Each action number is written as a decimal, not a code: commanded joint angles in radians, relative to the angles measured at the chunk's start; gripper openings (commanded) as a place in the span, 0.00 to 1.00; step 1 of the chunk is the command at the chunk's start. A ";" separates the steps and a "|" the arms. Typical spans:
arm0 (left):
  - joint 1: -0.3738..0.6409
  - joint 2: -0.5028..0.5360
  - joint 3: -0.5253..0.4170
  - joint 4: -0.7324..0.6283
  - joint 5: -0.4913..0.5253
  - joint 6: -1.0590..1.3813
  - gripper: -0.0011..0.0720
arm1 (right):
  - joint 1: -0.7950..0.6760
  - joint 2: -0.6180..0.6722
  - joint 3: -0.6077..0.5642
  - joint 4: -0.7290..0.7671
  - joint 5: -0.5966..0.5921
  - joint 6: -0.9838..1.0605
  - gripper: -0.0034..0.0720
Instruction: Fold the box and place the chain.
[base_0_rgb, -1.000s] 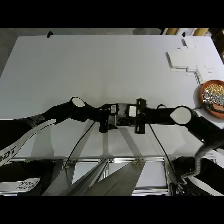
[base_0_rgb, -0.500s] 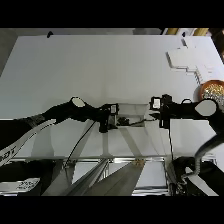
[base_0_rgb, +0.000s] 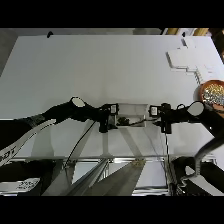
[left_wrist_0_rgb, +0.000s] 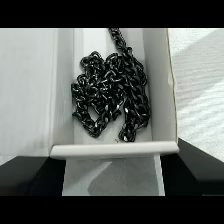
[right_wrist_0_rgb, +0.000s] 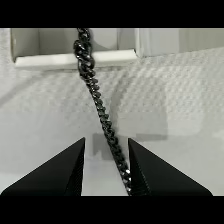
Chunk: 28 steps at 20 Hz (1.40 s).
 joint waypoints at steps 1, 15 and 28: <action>0.000 0.000 0.000 0.000 0.000 0.000 0.13 | -0.002 -0.046 -0.003 0.043 -0.029 -0.010 0.43; 0.000 0.000 0.000 0.000 0.000 0.000 0.13 | 0.116 0.125 -0.003 0.014 0.102 0.132 0.07; 0.000 0.000 0.000 0.000 0.000 0.000 0.13 | 0.335 0.313 -0.003 0.557 -0.154 0.130 0.07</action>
